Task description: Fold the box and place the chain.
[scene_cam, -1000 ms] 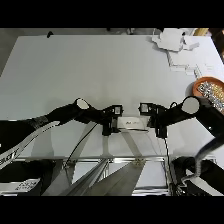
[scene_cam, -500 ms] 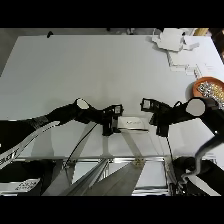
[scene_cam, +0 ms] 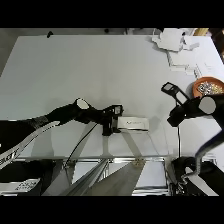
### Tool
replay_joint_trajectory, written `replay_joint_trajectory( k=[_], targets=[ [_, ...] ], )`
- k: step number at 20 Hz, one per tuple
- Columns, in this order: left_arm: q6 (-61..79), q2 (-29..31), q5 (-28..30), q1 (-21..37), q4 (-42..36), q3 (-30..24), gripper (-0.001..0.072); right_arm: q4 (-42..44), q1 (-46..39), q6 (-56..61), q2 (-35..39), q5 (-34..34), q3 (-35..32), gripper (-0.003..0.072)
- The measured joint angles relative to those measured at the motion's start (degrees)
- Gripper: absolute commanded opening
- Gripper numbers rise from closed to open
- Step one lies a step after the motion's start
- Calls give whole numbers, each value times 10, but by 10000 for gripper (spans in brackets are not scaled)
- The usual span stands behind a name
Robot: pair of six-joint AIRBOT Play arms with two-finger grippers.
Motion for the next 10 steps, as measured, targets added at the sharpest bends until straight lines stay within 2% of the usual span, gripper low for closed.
replay_joint_trajectory(
  k=[4,10],
  targets=[
    [0,0,0,0,0,0,210,-5,-42,65,1,27,0,21],
    [0,0,0,0,0,0,210,-8,-56,91,1,39,0,21]
  ],
)
